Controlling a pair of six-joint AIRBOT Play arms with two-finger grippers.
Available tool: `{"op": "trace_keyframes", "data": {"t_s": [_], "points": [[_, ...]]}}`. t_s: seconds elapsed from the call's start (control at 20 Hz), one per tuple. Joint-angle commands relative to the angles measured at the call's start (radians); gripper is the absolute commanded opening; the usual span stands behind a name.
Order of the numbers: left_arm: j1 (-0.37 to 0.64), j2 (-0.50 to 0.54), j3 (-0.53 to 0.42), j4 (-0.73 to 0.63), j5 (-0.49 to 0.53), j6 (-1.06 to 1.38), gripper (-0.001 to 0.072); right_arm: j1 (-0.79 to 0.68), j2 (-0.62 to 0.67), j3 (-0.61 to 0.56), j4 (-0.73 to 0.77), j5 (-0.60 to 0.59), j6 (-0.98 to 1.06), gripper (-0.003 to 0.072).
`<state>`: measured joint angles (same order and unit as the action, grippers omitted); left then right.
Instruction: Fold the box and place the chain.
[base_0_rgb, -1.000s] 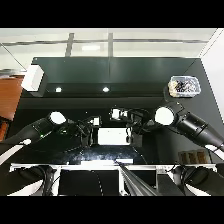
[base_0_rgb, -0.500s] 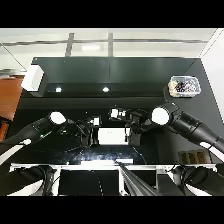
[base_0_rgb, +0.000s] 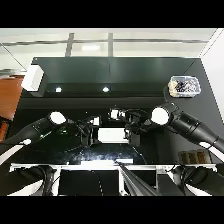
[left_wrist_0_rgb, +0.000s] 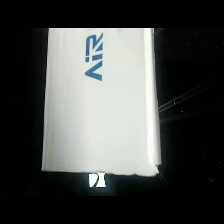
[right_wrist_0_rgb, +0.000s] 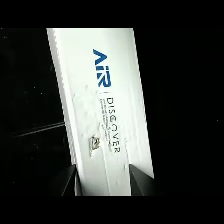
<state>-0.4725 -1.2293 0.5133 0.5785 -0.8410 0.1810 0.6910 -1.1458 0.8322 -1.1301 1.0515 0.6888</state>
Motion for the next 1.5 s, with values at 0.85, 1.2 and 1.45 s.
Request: {"op": "trace_keyframes", "data": {"t_s": [0.85, 1.2, 1.45], "points": [[-0.001, -0.001, 0.000, 0.000, 0.000, 0.002, 0.0488, -0.001, 0.014, 0.023, -0.004, 0.021, 0.031, 0.0299], [-0.001, -0.001, 0.000, 0.000, 0.000, 0.002, 0.0488, -0.001, 0.014, 0.023, -0.008, 0.022, 0.031, 0.0299], [-0.001, -0.001, 0.000, 0.000, 0.000, 0.002, 0.0488, 0.000, 0.003, 0.016, -0.008, 0.028, 0.031, 0.0299]]}}
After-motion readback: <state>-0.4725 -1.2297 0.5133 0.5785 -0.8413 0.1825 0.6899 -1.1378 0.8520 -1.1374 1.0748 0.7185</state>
